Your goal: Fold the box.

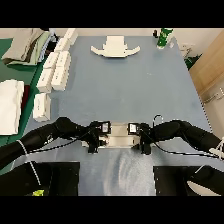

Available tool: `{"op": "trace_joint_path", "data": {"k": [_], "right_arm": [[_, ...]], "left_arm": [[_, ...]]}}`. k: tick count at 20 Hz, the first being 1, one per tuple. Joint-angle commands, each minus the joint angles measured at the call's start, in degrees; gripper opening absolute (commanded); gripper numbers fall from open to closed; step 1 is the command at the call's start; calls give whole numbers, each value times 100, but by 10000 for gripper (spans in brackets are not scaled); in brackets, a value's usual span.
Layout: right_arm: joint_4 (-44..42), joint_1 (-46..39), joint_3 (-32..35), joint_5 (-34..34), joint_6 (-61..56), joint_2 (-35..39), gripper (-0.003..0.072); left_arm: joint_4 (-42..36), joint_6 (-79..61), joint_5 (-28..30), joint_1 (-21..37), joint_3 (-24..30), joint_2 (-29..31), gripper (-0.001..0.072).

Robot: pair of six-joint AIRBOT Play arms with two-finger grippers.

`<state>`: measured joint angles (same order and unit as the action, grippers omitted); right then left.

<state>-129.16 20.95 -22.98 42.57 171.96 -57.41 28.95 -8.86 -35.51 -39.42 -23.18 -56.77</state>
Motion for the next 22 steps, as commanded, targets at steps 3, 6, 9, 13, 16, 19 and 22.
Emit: {"op": "trace_joint_path", "data": {"k": [3, 6, 9, 13, 16, 19, 22], "right_arm": [[-2, -2, -2, -4, 4, -2, 449], [-2, -2, -2, -4, 2, -2, 449], [-2, -2, -2, -4, 2, -2, 449], [-2, -2, -2, -4, 2, -2, 449], [-2, -2, -2, -7, 2, -2, 449], [-2, -2, -2, -4, 2, -2, 449], [-2, -2, -2, -4, 2, -2, 449]], "left_arm": [[-240, -35, 37, -26, 9, -55, 610], [-236, -15, -149, -24, 9, -55, 613], [-129, 101, -146, 9, 7, -35, 517], [1552, 2083, -15, 289, 2, 496, 96], [2693, 3622, -470, 708, 2, 1333, 96], [3115, 5698, -1394, 1290, 2, 2389, 97], [3373, 8450, -1818, 1910, 50, 3161, 97]]}}
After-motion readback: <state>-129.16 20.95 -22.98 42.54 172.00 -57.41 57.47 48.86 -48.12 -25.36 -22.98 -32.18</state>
